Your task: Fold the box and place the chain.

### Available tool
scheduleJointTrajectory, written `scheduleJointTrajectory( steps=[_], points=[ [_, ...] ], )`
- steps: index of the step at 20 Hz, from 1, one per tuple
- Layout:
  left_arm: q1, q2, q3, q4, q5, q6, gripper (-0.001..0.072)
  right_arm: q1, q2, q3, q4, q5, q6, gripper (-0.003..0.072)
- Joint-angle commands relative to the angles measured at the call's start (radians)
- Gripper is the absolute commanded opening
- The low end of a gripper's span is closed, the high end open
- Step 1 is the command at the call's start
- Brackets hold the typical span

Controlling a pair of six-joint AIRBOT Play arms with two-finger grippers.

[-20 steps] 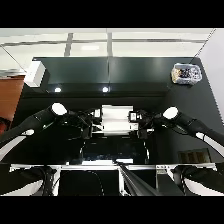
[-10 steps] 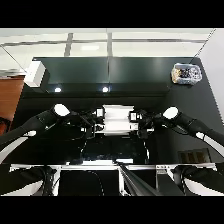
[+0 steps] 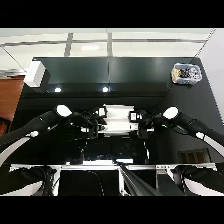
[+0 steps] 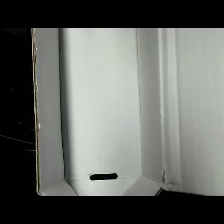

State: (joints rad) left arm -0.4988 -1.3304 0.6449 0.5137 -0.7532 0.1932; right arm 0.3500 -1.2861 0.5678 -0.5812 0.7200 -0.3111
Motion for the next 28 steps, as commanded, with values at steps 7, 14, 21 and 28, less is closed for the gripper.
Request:
scheduleJointTrajectory(
  steps=[7,14,21,28],
  points=[
    [-0.008,-0.001,0.001,0.005,0.012,-0.002,0.0348,0.001,-0.001,0.0,0.0,-0.001,0.0,0.0167],
    [-0.006,0.002,0.001,0.014,0.011,-0.004,0.0092,0.001,-0.001,0.0,0.0,0.0,0.0,0.0167],
    [0.122,0.274,0.0,0.31,-0.038,-0.578,0.0031,0.001,-0.001,0.0,0.001,-0.001,0.001,0.0168],
    [0.515,0.28,-0.039,0.573,-0.176,-1.395,0.0031,0.001,-0.001,0.0,0.001,-0.002,0.001,0.0168]
  ],
)
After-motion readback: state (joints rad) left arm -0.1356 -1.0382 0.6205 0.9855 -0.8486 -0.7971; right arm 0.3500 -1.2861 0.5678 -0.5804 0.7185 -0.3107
